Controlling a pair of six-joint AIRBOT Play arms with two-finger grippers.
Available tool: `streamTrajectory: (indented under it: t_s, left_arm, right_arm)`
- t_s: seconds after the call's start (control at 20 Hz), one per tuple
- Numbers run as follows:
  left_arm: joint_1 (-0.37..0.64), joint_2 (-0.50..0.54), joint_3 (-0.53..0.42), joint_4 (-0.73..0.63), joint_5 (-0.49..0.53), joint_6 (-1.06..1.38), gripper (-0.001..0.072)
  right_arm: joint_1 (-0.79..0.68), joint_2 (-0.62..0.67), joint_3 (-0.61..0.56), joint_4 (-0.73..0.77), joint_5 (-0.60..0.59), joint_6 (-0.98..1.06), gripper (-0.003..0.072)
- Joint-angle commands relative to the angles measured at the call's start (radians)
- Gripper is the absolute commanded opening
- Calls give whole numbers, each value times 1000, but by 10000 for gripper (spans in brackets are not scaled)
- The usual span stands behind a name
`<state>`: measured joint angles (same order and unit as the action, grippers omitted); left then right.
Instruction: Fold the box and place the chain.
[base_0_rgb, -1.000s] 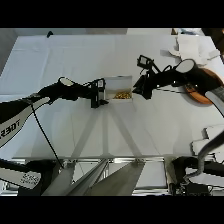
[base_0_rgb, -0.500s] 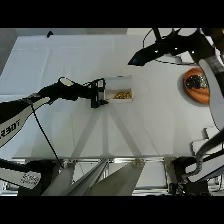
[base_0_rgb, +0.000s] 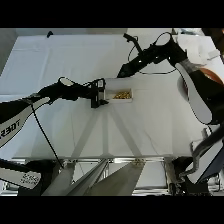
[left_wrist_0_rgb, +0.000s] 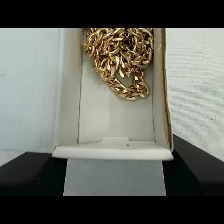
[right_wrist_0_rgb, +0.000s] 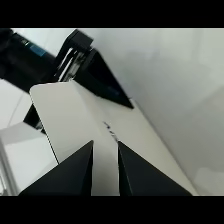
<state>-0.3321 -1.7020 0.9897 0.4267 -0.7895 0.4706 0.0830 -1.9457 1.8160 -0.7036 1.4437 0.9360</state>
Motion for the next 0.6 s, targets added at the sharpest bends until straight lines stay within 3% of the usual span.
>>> streamTrajectory:
  t_s: [0.0, 0.2, 0.45, 0.55]
  left_arm:
    - [0, 0, 0, 0, 0, 0, 258]
    - [0, 0, 0, 0, 0, 0, 258]
    - [0, 0, 0, 0, 0, 0, 258]
    - [0, 0, 0, 0, 0, 0, 258]
  right_arm:
    - [44, 14, -11, -79, 40, -31, 156]
    - [67, 134, -124, -174, -31, -84, 156]
    - [110, 301, -352, -287, -185, -204, 184]
    - [129, 380, -453, -289, -303, -286, 252]
